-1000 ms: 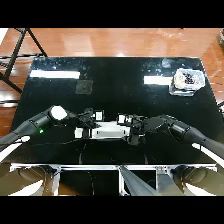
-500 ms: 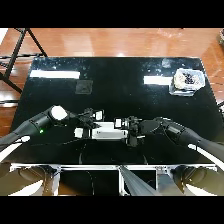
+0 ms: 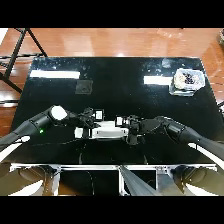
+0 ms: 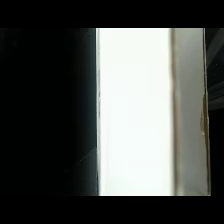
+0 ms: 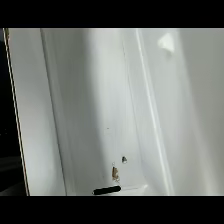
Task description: Fold the box and place the chain.
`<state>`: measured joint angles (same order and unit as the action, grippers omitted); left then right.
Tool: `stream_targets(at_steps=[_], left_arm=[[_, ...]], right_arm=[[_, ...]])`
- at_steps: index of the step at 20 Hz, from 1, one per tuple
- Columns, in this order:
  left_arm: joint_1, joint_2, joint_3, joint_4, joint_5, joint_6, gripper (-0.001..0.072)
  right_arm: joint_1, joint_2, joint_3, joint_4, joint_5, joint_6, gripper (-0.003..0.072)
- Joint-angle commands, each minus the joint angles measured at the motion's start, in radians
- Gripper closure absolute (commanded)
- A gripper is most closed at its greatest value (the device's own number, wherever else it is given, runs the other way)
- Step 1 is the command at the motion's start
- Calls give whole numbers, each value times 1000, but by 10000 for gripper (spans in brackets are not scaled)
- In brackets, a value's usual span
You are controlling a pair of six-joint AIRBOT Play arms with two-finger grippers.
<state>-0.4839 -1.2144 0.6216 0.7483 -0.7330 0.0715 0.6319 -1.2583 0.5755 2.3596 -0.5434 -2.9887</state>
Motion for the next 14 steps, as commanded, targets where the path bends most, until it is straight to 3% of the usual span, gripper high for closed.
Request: stream_targets(at_steps=[1,3,4,5,13,14], left_arm=[[-1,0,1,3,0,-1,687],[-1,0,1,3,0,-1,687],[-1,0,1,3,0,-1,687],[-1,0,1,3,0,-1,687],[-1,0,1,3,0,0,687],[-1,0,1,3,0,0,687]], right_arm=[[0,-2,-11,0,-4,0,98],[0,-2,-11,-1,-4,0,117],[0,-2,-11,0,-2,0,245],[0,-2,-11,0,-2,0,265],[15,-29,-11,30,49,0,275],[15,-29,-11,30,49,0,394]])
